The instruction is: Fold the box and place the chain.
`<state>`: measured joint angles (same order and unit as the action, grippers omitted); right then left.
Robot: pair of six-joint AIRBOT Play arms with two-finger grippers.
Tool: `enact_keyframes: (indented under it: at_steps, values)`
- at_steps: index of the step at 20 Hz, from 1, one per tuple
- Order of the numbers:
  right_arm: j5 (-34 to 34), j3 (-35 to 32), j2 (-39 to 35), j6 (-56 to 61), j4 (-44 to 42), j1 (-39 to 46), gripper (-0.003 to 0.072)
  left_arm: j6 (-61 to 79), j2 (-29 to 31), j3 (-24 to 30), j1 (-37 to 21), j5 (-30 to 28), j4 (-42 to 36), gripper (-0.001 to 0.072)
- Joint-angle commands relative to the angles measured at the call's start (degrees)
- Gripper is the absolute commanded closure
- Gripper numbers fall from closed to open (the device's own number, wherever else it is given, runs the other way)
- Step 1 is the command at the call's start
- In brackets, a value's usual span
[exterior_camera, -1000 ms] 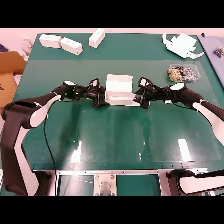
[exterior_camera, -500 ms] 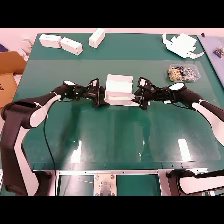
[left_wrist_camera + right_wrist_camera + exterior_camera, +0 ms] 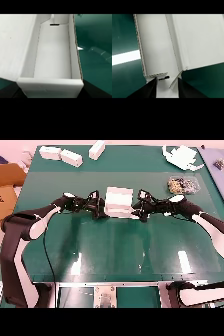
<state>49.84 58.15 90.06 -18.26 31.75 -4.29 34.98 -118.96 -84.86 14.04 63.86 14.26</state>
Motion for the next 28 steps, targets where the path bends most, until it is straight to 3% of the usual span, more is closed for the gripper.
enact_keyframes:
  at_steps: [1, 8, 21, 28]
  values:
    - [0.74, -0.02, 0.48, 0.00, 3.06, 0.17, 0.0394, 0.00, -0.04, 0.00, 0.02, -0.20, -0.13, 0.0352]
    - [-1.40, -0.02, 0.76, 0.00, 6.99, 0.46, 0.0395, 0.00, -0.04, 0.00, 0.02, -0.22, -0.13, 0.0352]
    - [-1.84, 0.57, 0.76, -0.37, 6.10, 0.31, 0.0425, -0.02, -0.04, 0.00, 0.04, -0.20, -0.13, 0.0352]
    - [-1.84, 0.57, 0.76, -0.46, 3.17, -2.12, 0.0539, -0.02, -0.04, 0.00, 0.04, -0.20, -0.13, 0.0352]
